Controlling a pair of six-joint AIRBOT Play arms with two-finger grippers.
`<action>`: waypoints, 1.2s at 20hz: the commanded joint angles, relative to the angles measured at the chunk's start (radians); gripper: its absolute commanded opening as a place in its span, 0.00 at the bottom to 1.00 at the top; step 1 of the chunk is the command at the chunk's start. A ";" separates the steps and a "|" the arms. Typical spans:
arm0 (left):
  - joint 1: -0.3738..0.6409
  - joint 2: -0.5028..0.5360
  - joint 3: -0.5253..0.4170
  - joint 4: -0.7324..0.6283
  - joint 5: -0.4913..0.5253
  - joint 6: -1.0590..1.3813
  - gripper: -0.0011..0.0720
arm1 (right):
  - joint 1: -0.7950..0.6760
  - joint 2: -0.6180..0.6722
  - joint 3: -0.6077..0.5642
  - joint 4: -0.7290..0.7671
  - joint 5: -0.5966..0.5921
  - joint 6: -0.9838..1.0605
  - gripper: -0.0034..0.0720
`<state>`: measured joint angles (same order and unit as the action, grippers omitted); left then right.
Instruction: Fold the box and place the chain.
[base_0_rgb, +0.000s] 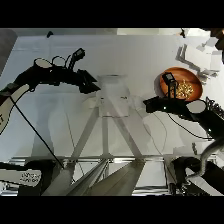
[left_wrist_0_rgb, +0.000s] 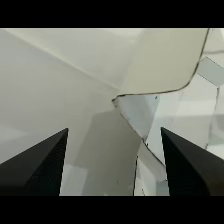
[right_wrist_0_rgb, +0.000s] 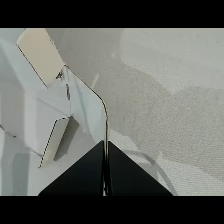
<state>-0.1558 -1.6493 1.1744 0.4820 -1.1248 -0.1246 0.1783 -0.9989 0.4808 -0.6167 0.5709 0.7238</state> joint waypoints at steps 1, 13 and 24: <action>-0.017 -0.034 0.004 -0.031 0.010 0.050 0.88 | 0.001 -0.001 -0.001 0.000 0.000 0.000 0.06; -0.067 -0.114 0.019 -0.104 0.053 0.131 0.57 | 0.001 -0.001 -0.001 0.000 0.000 0.000 0.06; -0.076 -0.117 0.019 -0.108 -0.024 0.155 0.02 | 0.001 -0.001 -0.001 0.000 0.000 0.000 0.06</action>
<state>-0.2310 -1.7668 1.1927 0.3744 -1.1015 0.0269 0.1783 -0.9989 0.4805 -0.6170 0.5705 0.7238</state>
